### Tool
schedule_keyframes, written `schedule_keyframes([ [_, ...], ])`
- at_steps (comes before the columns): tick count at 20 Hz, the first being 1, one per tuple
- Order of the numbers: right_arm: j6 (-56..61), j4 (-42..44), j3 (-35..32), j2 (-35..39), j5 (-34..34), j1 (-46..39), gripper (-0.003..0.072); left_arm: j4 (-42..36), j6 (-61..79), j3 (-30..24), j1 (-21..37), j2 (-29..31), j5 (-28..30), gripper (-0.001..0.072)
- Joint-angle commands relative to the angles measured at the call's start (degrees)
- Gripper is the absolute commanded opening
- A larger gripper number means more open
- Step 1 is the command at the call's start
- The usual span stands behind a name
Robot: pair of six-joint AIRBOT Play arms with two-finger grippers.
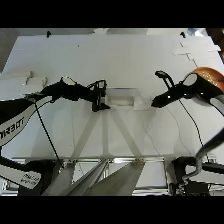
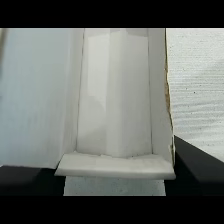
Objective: Fold the box and place the chain.
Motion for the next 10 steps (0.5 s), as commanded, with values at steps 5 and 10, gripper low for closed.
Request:
schedule_keyframes([
  [5, -7.2, 13.5, -0.3, -3.8, -1.5, 2.1, 0.0003, 0.0, 0.0, 0.0, 0.0, 0.0, 0.0, 0.0328],
  [10, -8.6, 17.3, -0.3, -4.2, 0.2, 2.1, 0.0003, 0.0, 0.0, 0.0, 0.0, 0.0, 0.0, 0.0328],
])
